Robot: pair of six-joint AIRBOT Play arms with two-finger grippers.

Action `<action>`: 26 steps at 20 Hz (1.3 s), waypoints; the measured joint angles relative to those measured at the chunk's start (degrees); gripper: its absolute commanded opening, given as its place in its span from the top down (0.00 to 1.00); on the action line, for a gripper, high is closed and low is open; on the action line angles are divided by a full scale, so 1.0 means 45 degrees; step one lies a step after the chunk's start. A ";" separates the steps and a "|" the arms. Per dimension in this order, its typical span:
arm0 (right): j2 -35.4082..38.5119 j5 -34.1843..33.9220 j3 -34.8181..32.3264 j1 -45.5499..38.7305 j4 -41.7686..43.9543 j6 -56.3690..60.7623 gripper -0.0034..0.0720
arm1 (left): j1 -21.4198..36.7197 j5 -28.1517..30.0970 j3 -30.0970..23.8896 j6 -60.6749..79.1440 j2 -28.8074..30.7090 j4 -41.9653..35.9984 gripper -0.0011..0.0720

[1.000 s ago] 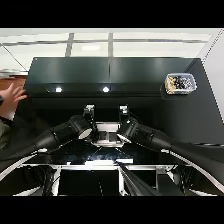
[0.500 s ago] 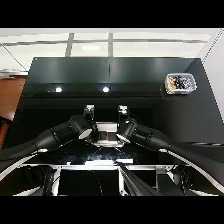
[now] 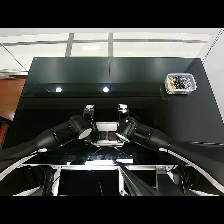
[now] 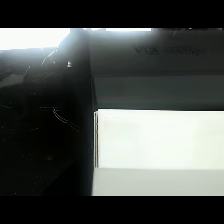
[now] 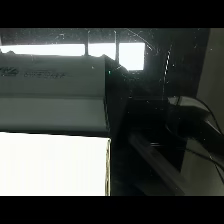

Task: Fold the box and place the chain.

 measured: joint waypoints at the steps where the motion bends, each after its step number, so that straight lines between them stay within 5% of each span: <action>1: 0.0000 0.0024 0.0010 0.0000 -0.0034 -0.0097 0.52 | 0.0000 0.0000 0.0000 0.0044 0.0000 0.0005 0.95; 2: 0.0000 0.0063 0.0015 0.0000 -0.0044 -0.0136 0.51 | 0.0000 0.0000 0.0000 0.0049 0.0000 0.0005 0.94; 6: 0.0005 0.0078 0.0063 0.0000 -0.0039 -0.0296 0.14 | 0.0000 -0.0005 0.0000 0.0044 0.0000 0.0005 0.94; 13: 0.0806 0.1093 0.0597 -0.0083 -0.0262 -0.1928 0.14 | 0.0000 0.0000 -0.0005 0.0039 0.0000 0.0005 0.94; 19: 0.3458 0.2395 0.0695 -0.0797 -0.0670 -0.3818 0.14 | 0.0000 0.0000 0.0000 0.0024 -0.0005 0.0010 0.95; 26: 0.6309 0.3075 0.0481 -0.5226 -0.3643 -0.5591 0.14 | 0.0000 -0.0005 -0.0005 -0.0087 0.0000 0.0005 0.94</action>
